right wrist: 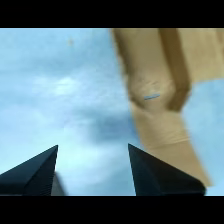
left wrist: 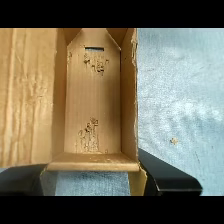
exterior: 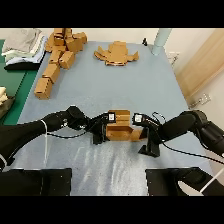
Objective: Fold the box.
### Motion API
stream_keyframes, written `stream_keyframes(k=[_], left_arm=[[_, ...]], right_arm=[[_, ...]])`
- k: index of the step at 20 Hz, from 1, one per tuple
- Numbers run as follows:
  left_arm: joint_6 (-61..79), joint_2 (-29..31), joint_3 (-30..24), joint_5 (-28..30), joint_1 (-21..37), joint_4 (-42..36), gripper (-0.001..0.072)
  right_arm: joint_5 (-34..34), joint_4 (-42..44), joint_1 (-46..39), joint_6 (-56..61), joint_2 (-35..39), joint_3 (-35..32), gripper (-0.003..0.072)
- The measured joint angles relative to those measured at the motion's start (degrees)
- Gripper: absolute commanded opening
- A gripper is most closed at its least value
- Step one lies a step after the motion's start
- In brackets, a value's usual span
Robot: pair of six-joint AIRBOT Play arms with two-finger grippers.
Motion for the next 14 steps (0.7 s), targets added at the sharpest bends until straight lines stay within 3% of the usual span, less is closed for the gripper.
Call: stream_keyframes(k=[6,10,11,12,13,14], left_arm=[[0.0,0.0,0.0,0.0,0.0,0.0,0.0523],[0.0,0.0,0.0,0.0,0.0,0.0,0.0523],[0.0,0.0,0.0,0.0,0.0,0.0,0.0523],[0.0,0.0,0.0,0.0,0.0,0.0,0.0523],[0.0,0.0,0.0,0.0,0.0,0.0,0.0523],[0.0,0.0,0.0,0.0,0.0,0.0,0.0523]], right_arm=[[-4.6,8.8,0.6,31.0,2.0,0.0,0.0720],[1.8,10.7,2.4,45.9,1.7,-0.1,0.0695],[3.7,11.1,3.0,48.4,1.5,-0.1,0.0507],[5.7,11.5,3.7,50.6,1.2,-0.1,0.0074],[7.4,12.3,4.3,52.6,0.9,-0.1,0.0003],[9.8,13.0,4.9,54.1,0.4,0.1,0.0003]])
